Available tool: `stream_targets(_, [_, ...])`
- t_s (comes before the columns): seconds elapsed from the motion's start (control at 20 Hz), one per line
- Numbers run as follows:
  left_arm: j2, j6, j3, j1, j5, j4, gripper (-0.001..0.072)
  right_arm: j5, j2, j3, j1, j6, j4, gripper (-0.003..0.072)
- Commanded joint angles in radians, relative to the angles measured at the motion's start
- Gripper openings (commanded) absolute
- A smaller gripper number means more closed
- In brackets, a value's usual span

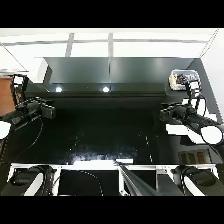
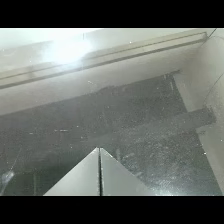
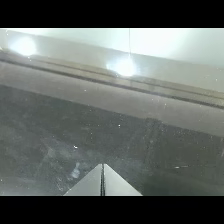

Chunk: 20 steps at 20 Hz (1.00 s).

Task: Fold the box and place the chain.

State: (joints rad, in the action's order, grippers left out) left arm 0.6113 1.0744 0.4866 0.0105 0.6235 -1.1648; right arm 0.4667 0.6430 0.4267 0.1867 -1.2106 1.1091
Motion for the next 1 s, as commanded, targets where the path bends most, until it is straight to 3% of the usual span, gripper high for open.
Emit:
stream_targets(0.0, [-0.001,0.000,0.000,0.000,0.000,0.000,0.0027,0.000,-0.001,0.000,0.000,0.000,0.000,0.0018])
stream_targets(0.75, [-0.001,0.000,0.000,0.000,-0.003,0.004,0.0027,-0.002,-0.001,0.000,0.000,0.000,-0.001,0.0018])
stream_targets(0.95, [0.000,0.006,0.000,0.000,-0.106,0.005,0.0027,-0.061,-0.001,0.000,0.000,0.000,-0.016,0.0018])
